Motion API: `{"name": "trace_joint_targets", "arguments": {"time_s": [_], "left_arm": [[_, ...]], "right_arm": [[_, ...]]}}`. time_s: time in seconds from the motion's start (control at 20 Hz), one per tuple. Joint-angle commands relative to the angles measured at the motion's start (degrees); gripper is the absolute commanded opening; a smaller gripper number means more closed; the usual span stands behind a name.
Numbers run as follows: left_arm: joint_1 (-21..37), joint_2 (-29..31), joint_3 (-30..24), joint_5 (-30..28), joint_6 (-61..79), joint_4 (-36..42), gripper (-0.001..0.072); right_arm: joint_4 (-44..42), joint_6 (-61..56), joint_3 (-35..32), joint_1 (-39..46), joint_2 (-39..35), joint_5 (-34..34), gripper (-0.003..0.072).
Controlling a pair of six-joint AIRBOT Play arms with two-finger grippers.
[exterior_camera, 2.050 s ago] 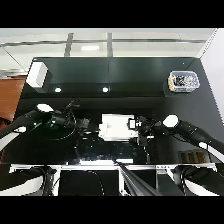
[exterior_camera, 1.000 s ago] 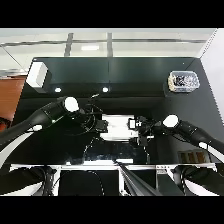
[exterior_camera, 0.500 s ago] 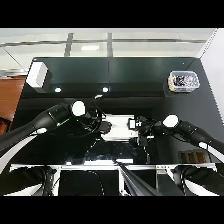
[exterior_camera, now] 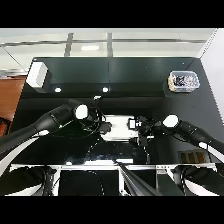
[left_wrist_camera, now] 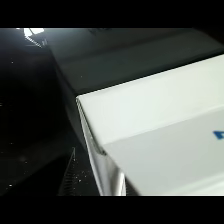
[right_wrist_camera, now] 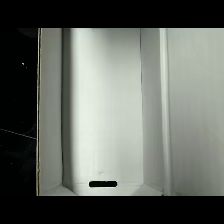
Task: Fold the box and place the chain.
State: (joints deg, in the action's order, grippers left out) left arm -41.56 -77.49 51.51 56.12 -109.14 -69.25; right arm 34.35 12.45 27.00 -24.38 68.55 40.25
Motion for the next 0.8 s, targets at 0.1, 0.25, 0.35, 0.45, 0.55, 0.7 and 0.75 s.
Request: {"name": "trace_joint_targets", "arguments": {"time_s": [0.1,0.25,0.35,0.45,0.55,0.7,0.75], "left_arm": [[-4.1,-3.9,4.9,3.4,-10.0,-12.0,0.0329],[-6.6,-8.6,10.6,7.2,-11.7,-13.9,0.0329],[-8.0,-10.4,12.0,9.0,-15.4,-16.3,0.0329],[-8.5,-10.8,12.0,9.3,-19.0,-17.0,0.0329],[-8.4,-10.8,12.0,9.3,-20.3,-17.0,0.0328],[-8.4,-10.8,12.0,10.5,-20.3,-17.0,0.0329],[-8.4,-10.8,12.0,10.6,-20.3,-17.0,0.0326]], "right_arm": [[0.0,0.0,0.0,0.0,0.0,0.0,0.0188],[0.0,0.0,0.0,0.0,0.0,0.0,0.0188],[0.0,0.0,0.0,0.0,0.0,0.0,0.0188],[0.0,0.0,0.0,0.0,0.0,0.0,0.0188],[0.0,0.0,0.0,0.0,0.0,0.0,0.0188],[0.0,0.0,0.0,0.0,0.0,0.0,0.0188],[0.0,0.0,0.0,0.0,0.0,0.0,0.0188]]}}
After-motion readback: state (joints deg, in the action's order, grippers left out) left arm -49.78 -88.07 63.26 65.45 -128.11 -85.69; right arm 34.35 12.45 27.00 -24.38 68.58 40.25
